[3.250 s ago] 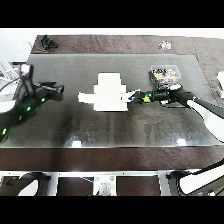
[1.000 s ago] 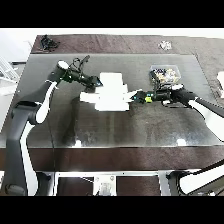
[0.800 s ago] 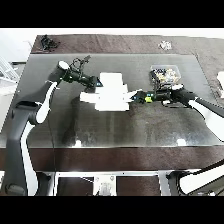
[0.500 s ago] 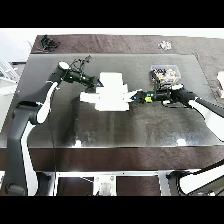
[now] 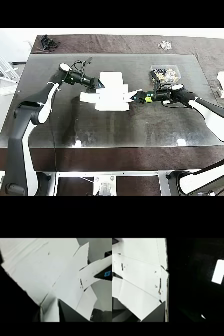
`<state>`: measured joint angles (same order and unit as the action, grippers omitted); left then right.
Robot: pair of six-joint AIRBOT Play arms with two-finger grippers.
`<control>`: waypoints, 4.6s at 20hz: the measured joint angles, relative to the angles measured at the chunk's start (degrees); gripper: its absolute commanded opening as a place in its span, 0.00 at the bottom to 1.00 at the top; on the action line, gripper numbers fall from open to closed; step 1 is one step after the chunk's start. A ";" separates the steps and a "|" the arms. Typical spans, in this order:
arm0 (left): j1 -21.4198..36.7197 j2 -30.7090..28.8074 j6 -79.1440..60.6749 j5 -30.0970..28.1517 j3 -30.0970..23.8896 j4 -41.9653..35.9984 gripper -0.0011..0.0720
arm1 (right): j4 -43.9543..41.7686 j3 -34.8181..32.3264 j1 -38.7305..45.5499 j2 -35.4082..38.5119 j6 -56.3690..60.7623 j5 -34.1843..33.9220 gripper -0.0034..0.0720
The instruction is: Fold the box and place the chain.
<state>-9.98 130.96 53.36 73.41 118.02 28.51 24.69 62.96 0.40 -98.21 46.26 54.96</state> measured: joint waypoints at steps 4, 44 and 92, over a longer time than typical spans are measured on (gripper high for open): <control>0.00 0.00 -1.62 0.22 0.00 -0.28 0.13 | 0.00 0.00 0.00 0.00 0.00 -0.02 0.06; 1.60 -9.84 -75.01 -0.59 -23.43 -15.21 0.03 | -9.25 -0.17 7.87 6.75 -11.91 1.05 0.25; 1.64 -7.15 -80.32 0.55 -23.69 -14.34 0.04 | 4.55 -18.84 -4.70 22.64 -52.54 -0.33 0.96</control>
<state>-8.34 123.81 -26.96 73.95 94.32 14.17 29.23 44.12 -4.29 -75.57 -6.28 54.63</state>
